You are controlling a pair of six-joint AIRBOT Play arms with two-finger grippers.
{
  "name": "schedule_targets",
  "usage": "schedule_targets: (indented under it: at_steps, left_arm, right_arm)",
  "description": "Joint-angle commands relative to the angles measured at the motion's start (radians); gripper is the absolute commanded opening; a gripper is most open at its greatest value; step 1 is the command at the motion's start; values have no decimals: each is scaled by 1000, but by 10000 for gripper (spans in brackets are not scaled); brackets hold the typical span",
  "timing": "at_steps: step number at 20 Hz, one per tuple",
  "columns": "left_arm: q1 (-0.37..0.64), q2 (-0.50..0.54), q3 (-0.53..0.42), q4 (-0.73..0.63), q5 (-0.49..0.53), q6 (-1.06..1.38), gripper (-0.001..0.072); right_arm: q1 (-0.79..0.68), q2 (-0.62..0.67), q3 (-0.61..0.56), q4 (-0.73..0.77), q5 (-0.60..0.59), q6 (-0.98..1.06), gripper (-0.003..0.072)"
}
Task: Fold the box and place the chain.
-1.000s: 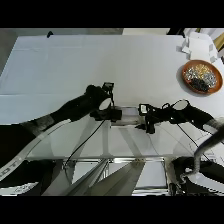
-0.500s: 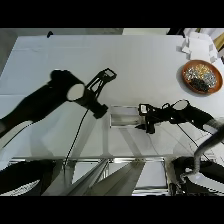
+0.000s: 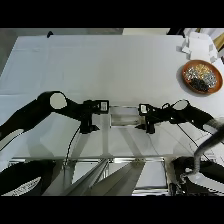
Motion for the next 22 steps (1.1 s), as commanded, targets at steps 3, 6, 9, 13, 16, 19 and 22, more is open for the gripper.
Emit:
schedule_targets:
  at_steps: [3, 6, 9, 13, 16, 19, 22]
  left_arm:
    - [26, -158, -43, -296, 101, 320, 695]
    - [26, -179, -43, -326, 107, 338, 696]
    - [19, -179, -43, -397, 108, 417, 696]
    - [15, -179, -43, -405, 129, 420, 697]
    - [3, -186, -43, -410, 152, 416, 697]
    - [2, -215, -43, -415, 150, 354, 697]
    - [-4, -223, -43, -417, 148, 351, 697]
  right_arm:
    - [0, 0, 0, 0, 0, 0, 398]
    - [0, 0, 0, 0, 0, 0, 398]
    - [0, 0, 0, 0, 0, 0, 398]
    - [0, 0, 0, 0, 0, 0, 398]
    - [0, 0, 0, 0, 0, 0, 398]
    - [0, 0, 0, 0, 0, 0, 398]
    - [0, 0, 0, 0, 0, 0, 398]
